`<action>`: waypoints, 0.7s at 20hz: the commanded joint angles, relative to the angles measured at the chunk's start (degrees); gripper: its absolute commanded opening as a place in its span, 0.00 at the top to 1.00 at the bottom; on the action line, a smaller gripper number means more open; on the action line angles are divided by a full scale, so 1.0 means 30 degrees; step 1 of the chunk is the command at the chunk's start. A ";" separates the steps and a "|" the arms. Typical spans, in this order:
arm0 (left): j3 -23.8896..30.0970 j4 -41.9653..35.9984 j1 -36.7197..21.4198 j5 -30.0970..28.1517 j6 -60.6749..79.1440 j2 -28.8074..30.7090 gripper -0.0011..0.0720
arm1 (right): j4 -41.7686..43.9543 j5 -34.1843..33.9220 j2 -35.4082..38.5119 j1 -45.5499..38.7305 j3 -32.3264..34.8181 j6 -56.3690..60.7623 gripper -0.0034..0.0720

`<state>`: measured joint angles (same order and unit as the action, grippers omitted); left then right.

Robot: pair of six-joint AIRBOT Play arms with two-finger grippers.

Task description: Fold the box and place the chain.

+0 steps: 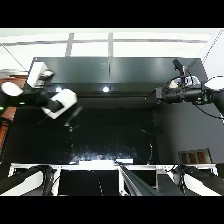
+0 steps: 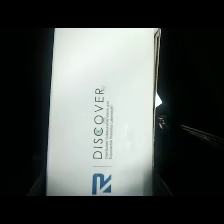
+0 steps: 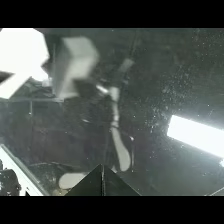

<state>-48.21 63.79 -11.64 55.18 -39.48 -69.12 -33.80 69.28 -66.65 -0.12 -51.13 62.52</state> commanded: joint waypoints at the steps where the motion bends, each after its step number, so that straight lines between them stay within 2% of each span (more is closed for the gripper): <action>1: -0.0262 -0.0051 -0.5326 0.0095 -0.0299 -0.0131 0.58 | -0.0182 -0.0073 0.0015 0.0007 0.0007 0.0007 0.93; 4: -0.0612 0.0794 -0.6754 -0.0736 -0.0262 -0.0583 0.58 | -0.0189 -0.0233 0.0015 0.0000 0.0007 0.0007 0.93; 6: -0.0634 0.0984 -0.7104 -0.2543 -0.0270 -0.0852 0.58 | -0.0189 -0.0321 0.0015 0.0000 0.0007 0.0007 0.93; 9: -0.0670 -0.0648 -0.7074 -0.5144 -0.0328 -0.1778 0.58 | -0.0197 -0.0386 0.0015 0.0007 0.0007 0.0015 0.93; 14: -0.2295 -0.1894 -0.7074 -0.5967 -0.0342 -0.4335 0.58 | -0.0211 -0.0510 0.0015 0.0007 0.0007 0.0022 0.93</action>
<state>-52.64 61.32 -32.53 39.99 -40.51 -78.46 -34.37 68.05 -66.65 -0.12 -51.11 62.54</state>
